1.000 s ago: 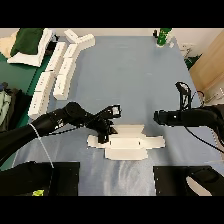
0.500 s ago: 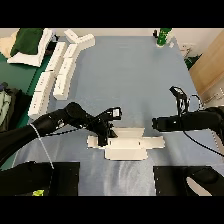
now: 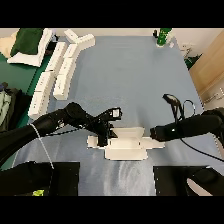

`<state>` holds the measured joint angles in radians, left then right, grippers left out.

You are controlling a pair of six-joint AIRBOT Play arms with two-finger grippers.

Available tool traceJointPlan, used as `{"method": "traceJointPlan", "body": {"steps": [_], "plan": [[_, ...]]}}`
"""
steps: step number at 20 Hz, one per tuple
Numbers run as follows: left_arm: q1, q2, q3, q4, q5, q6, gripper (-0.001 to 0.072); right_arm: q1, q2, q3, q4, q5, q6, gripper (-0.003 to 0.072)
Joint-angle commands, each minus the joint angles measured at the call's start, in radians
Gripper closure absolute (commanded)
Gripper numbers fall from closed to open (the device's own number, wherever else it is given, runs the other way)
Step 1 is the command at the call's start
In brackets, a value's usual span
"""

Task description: Fold the box.

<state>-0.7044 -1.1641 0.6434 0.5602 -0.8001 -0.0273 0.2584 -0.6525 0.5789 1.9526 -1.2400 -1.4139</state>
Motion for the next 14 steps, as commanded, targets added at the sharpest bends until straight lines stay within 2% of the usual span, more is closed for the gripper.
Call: {"method": "traceJointPlan", "body": {"steps": [1, 3, 4, 5, 6, 7, 8, 9, 11, 14], "plan": [[0.001, 0.000, 0.000, 0.001, -0.001, 0.001, 0.0696, 0.206, 0.042, -0.019, 0.061, -0.095, 0.027, 0.0685], [0.001, 0.000, 0.000, 0.001, -0.001, 0.001, 0.0696, 0.441, 0.093, -0.045, 0.054, -0.041, 0.018, 0.0685], [0.001, 0.000, 0.000, 0.001, -0.001, 0.001, 0.0696, 0.578, 0.125, -0.062, 0.004, 0.037, 0.062, 0.0685], [0.001, 0.000, 0.000, 0.001, -0.001, 0.001, 0.0696, 0.698, 0.146, -0.076, -0.079, 0.108, 0.133, 0.0683], [0.001, 0.000, 0.000, 0.001, -0.001, 0.001, 0.0696, 0.806, 0.151, -0.086, -0.203, 0.156, 0.159, 0.0651], [0.001, 0.000, 0.000, 0.001, -0.001, 0.001, 0.0696, 0.882, 0.142, -0.093, -0.346, 0.175, 0.159, 0.0444], [0.001, 0.000, 0.000, 0.001, -0.001, 0.001, 0.0696, 0.937, 0.119, -0.099, -0.503, 0.182, 0.159, 0.0200], [0.001, 0.000, 0.000, 0.001, 0.000, 0.001, 0.0696, 0.959, 0.090, -0.098, -0.625, 0.183, 0.158, 0.0090], [0.000, 0.000, 0.000, 0.001, -0.001, 0.001, 0.0696, 0.963, 0.019, -0.098, -0.741, 0.204, 0.158, 0.0079], [0.000, 0.000, 0.000, 0.001, -0.001, 0.001, 0.0696, 0.964, -0.093, -0.098, -0.695, 0.257, 0.152, 0.0080]]}}
